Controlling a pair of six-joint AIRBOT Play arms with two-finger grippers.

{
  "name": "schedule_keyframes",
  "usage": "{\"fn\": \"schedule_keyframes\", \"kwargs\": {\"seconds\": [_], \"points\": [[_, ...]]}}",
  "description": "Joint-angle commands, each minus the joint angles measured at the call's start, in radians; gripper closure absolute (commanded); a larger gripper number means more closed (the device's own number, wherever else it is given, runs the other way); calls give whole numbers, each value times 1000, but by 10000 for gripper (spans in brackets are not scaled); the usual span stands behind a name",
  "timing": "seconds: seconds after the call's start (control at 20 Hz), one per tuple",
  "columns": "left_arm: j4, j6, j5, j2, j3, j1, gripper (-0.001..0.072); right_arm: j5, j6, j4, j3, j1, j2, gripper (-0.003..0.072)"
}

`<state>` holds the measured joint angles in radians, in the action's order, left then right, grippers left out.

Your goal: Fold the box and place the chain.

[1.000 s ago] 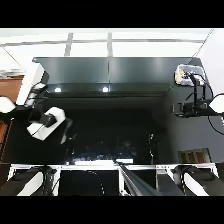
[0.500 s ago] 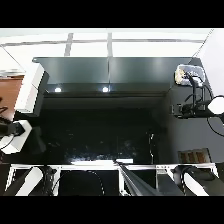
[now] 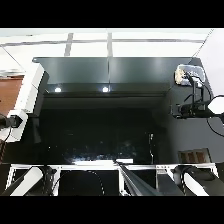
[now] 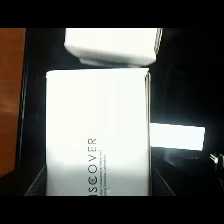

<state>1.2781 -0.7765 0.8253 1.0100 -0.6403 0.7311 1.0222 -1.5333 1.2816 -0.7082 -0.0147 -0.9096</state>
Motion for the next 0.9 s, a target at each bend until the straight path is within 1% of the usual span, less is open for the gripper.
{"fn": "schedule_keyframes", "kwargs": {"seconds": [0.0,0.05,0.1,0.15,0.25,0.35,0.45,0.5,0.55,0.6,0.65,0.7,0.75,0.8,0.85], "points": [[-41,25,-80,51,-1,-40,417,5,0,-29,1,0,1,672],[-41,25,-89,59,-1,-46,390,5,0,-31,1,0,1,673],[-42,25,-97,58,-3,-54,172,6,0,-33,1,0,1,673],[-38,25,-98,55,-13,-60,-7,10,0,-34,1,0,1,673],[-32,23,-82,43,-77,-67,-1,15,2,-33,1,0,1,673],[-80,-21,-78,16,-177,-75,-1,7,66,-24,1,11,1,673],[-209,-21,-50,-14,-282,-97,1,-15,80,-33,1,17,1,672],[-293,-21,-36,-30,-320,-116,7,-33,79,-37,1,17,1,673],[-381,-21,-19,-45,-342,-137,71,-51,80,-50,1,17,1,673],[-475,-21,21,-61,-352,-163,401,-72,80,-66,0,17,1,673],[-546,-15,76,-73,-351,-194,687,-86,80,-88,0,17,1,672],[-591,-16,130,-76,-345,-247,687,-93,83,-116,0,17,1,672],[-586,-16,163,-82,-330,-312,689,-95,110,-140,0,17,1,673],[-555,-16,156,-100,-296,-398,691,-100,163,-164,0,22,2,675],[-504,-20,105,-129,-249,-486,692,-138,213,-153,1,48,10,680]]}}
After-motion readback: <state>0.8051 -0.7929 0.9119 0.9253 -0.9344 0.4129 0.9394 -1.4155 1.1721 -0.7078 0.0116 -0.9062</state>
